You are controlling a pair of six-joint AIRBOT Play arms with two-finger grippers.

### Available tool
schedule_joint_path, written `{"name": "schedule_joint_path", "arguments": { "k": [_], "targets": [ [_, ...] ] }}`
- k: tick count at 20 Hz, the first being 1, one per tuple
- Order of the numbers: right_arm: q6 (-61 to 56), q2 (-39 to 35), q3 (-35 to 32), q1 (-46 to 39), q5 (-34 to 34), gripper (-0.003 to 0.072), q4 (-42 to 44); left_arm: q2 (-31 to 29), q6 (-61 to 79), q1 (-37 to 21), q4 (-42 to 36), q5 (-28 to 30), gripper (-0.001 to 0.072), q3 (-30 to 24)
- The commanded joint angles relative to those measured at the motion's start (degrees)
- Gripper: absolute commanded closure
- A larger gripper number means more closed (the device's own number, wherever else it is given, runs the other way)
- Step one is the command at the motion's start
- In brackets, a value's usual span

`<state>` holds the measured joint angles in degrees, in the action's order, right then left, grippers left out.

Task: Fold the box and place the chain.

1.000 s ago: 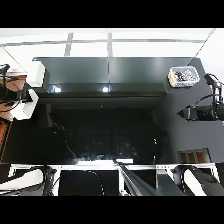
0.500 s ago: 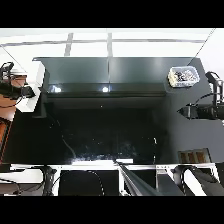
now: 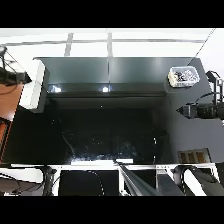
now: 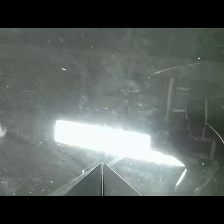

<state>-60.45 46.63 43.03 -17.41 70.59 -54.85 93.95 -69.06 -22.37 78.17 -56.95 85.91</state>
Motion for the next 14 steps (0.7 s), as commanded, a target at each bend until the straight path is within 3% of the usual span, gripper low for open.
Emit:
{"name": "schedule_joint_path", "arguments": {
  "k": [1,2,4,6,8,11,14],
  "targets": [
    [0.04,-0.02,0.02,0.07,-0.92,0.0670,1.99,0.24,-7.48,0.33,-0.55,-12.22,0.0013,12.87],
    [0.07,0.02,0.02,0.35,-2.05,0.0670,2.91,0.24,-11.54,0.57,-2.08,-15.76,0.0117,16.70],
    [0.07,0.07,0.02,2.80,-5.22,0.0670,3.21,0.15,-13.79,1.18,-12.02,-25.68,0.0692,22.12],
    [0.04,0.07,0.02,6.80,-7.80,0.0670,3.19,-1.53,-8.55,4.37,-25.51,-31.67,0.0691,20.79],
    [0.04,0.07,-0.74,11.23,-12.00,0.0670,3.17,-6.03,-6.95,10.91,-25.68,-30.21,0.0691,14.45],
    [0.04,0.07,-3.58,14.75,-19.28,0.0670,2.34,-16.72,-6.16,22.14,-20.17,-18.73,0.0692,-2.60],
    [0.04,0.07,-6.62,15.04,-23.91,0.0670,-0.11,-30.12,-7.32,30.18,-10.71,-3.52,0.0691,-25.00]
  ]
}}
